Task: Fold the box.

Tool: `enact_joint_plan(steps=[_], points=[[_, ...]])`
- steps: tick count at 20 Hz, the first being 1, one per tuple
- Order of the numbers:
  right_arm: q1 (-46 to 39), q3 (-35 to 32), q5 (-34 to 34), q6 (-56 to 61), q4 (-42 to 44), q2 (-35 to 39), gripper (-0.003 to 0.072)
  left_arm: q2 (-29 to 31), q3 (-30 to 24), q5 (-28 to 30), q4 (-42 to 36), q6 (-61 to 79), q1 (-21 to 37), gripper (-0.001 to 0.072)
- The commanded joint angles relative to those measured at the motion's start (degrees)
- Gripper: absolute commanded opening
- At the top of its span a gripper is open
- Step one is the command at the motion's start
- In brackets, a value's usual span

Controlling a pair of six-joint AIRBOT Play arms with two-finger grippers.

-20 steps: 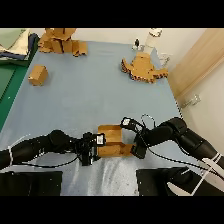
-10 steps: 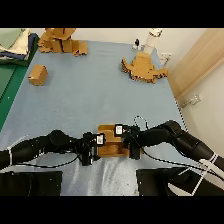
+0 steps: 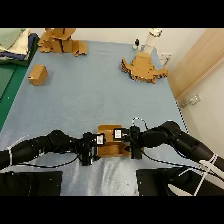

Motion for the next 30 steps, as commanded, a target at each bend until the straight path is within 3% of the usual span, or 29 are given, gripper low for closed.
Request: enact_joint_plan(steps=[1,5,7,9,18,20,23,26,30], points=[[-1.60,0.00,0.26,0.02,-8.52,0.98,0.0374,0.02,-0.02,-0.02,0.07,0.00,0.04,0.0363],[-2.56,0.00,-1.05,0.02,-6.99,3.30,0.0375,0.02,-0.02,-0.02,0.07,0.00,0.04,0.0363],[-2.43,-0.02,-4.09,0.02,-1.05,3.87,0.0458,0.02,-0.02,-0.02,0.07,0.02,0.04,0.0363],[-1.57,-0.61,-5.42,0.00,3.72,3.91,0.0458,0.02,-0.02,-0.02,0.07,0.02,0.04,0.0364],[2.21,-4.33,5.38,-2.12,4.42,3.67,0.0457,0.02,-0.02,-0.02,0.07,0.02,0.04,0.0364],[2.23,-4.31,6.56,-2.56,4.46,3.67,0.0390,0.02,-0.02,-0.02,0.07,0.00,0.04,0.0364],[4.17,-4.31,6.01,-2.51,5.14,3.67,0.0211,0.02,-0.02,-0.02,0.07,0.02,0.04,0.0363],[6.38,-4.31,5.68,-2.51,5.95,3.67,0.0159,0.02,-0.02,-0.02,0.07,0.02,0.04,0.0363],[7.19,-4.33,7.54,-2.51,6.08,3.67,0.0162,0.02,-0.02,-0.02,0.07,0.02,0.04,0.0363]])
